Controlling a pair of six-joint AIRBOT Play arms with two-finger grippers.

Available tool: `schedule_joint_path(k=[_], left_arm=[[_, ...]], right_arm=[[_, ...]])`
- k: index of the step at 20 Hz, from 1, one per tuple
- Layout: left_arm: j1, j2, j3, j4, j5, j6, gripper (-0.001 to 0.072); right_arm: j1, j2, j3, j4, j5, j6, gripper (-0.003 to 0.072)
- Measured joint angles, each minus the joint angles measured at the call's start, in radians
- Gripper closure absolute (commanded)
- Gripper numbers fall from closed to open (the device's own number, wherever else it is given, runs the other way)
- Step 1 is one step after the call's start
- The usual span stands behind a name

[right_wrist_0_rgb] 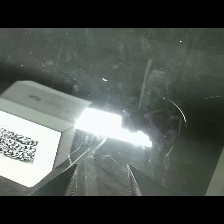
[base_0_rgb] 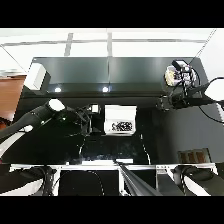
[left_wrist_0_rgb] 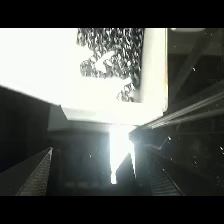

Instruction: Fold the box and place the chain.

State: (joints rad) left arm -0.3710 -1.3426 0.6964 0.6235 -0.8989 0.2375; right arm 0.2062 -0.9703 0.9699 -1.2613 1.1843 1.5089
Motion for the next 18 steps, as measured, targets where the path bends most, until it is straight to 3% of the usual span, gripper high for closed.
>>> schedule_joint_path(k=[5,18], left_arm=[[-0.006,-0.039,0.019,-0.07,-0.017,0.089,-0.0011],[-0.069,-0.047,0.023,-0.089,0.002,0.106,0.0005]], right_arm=[[0.0,0.0,0.0,0.004,-0.006,0.005,0.0323],[0.0,-0.003,0.0,0.005,-0.051,0.005,0.0323]])
